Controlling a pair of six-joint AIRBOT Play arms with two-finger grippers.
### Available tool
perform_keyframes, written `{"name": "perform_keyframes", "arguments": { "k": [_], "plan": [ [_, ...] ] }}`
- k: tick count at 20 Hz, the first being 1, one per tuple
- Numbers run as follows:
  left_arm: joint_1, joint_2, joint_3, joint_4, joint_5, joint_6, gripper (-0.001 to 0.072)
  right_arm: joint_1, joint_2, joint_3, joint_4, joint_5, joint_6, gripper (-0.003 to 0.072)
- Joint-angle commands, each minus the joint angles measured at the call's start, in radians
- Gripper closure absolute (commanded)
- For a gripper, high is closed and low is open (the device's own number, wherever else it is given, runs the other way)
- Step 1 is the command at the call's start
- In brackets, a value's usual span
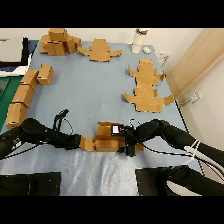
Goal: Fold the box.
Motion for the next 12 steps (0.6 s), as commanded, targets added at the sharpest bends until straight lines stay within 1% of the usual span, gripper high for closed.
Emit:
{"name": "perform_keyframes", "arguments": {
  "k": [1, 2, 5, 7, 10, 12],
  "plan": [
    [-0.077, -0.027, 0.0, -0.055, 0.093, 0.039, 0.0702, 0.001, 0.001, 0.001, 0.0, 0.0, 0.0, 0.0166],
    [-0.09, -0.033, 0.0, -0.055, 0.111, 0.038, 0.0702, 0.001, 0.001, 0.001, 0.0, 0.0, 0.0, 0.0166],
    [-0.093, -0.035, 0.0, -0.062, 0.116, 0.036, 0.0702, 0.001, 0.001, 0.001, 0.0, 0.0, 0.0, 0.0166],
    [-0.109, -0.035, 0.003, -0.106, 0.121, 0.053, 0.0702, 0.001, 0.001, 0.001, 0.0, 0.0, 0.0, 0.0167],
    [-0.153, -0.036, 0.036, -0.126, 0.136, 0.07, 0.07, 0.001, 0.001, 0.001, 0.0, 0.0, 0.0, 0.0166],
    [-0.146, -0.036, 0.054, -0.123, 0.137, 0.069, 0.0698, 0.001, 0.001, 0.001, 0.0, 0.0, 0.0, 0.0166]
  ]
}}
